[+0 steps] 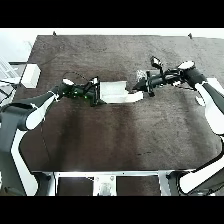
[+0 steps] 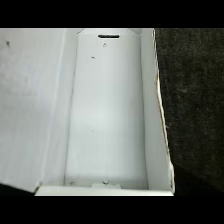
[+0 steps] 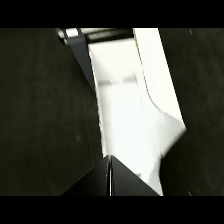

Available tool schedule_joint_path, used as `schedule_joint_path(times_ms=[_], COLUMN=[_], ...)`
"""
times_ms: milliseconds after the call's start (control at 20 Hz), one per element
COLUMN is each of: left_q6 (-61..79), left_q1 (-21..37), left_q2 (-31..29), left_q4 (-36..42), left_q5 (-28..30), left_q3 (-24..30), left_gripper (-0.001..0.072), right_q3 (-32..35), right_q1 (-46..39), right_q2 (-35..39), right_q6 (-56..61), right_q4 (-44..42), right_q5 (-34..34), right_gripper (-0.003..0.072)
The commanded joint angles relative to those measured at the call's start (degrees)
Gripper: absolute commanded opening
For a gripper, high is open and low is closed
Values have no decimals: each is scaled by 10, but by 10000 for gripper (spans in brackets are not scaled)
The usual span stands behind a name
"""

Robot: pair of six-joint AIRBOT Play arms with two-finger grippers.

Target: Fold the box and place the chain.

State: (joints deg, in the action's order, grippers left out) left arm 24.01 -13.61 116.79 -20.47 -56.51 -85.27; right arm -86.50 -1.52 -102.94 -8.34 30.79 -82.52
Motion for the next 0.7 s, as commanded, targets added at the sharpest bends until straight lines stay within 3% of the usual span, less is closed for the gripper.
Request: schedule_joint_path(times_ms=[0, 250, 450, 650], left_q6=[0, 0, 0, 0], left_q1=[0, 0, 0, -1], left_q2=[0, 0, 0, 0], left_q4=[0, 0, 0, 0], left_q5=[0, -1, -1, -1], left_q3=[0, 0, 0, 0], left_gripper=[289, 289, 289, 289], right_q3=[18, 21, -4, -73], right_q1=[41, 75, 75, 75], right_q2=[-3, -18, -22, -66], right_q6=[9, 35, 60, 152], right_q4=[-37, -36, -29, 57], right_q5=[22, 163, 192, 184], right_gripper=[16, 15, 15, 13])
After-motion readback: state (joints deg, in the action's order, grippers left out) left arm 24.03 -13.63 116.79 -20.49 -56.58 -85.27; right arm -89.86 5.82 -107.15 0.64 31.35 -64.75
